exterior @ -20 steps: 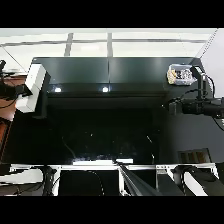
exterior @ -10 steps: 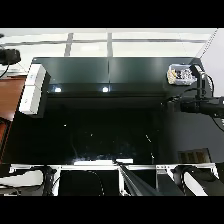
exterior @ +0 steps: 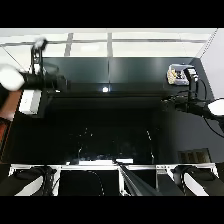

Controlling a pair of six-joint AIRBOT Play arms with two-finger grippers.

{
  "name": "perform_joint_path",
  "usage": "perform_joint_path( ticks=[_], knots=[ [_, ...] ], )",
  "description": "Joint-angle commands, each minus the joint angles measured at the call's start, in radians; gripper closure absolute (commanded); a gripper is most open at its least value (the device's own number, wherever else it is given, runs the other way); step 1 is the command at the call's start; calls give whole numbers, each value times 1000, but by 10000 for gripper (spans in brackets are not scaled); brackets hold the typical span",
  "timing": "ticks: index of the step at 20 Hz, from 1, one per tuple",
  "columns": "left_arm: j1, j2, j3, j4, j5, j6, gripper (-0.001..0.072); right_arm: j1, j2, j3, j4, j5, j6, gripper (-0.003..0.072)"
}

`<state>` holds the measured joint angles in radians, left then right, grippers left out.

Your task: Fold the box and place the chain.

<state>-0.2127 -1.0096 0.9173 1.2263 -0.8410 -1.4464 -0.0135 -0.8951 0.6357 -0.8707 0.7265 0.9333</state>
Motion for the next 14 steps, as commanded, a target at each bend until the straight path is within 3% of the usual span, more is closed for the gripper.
perform_joint_path(
  ticks=[1,4,14],
  knots=[
    [-55,202,-278,-2,143,-46,686,3,-4,-8,-21,-20,2,672],
    [-30,265,-304,-1,123,-46,685,3,-4,-8,-21,-20,2,672],
    [-30,263,-304,-2,134,-46,685,3,-4,-8,-21,-20,2,672]
  ],
)
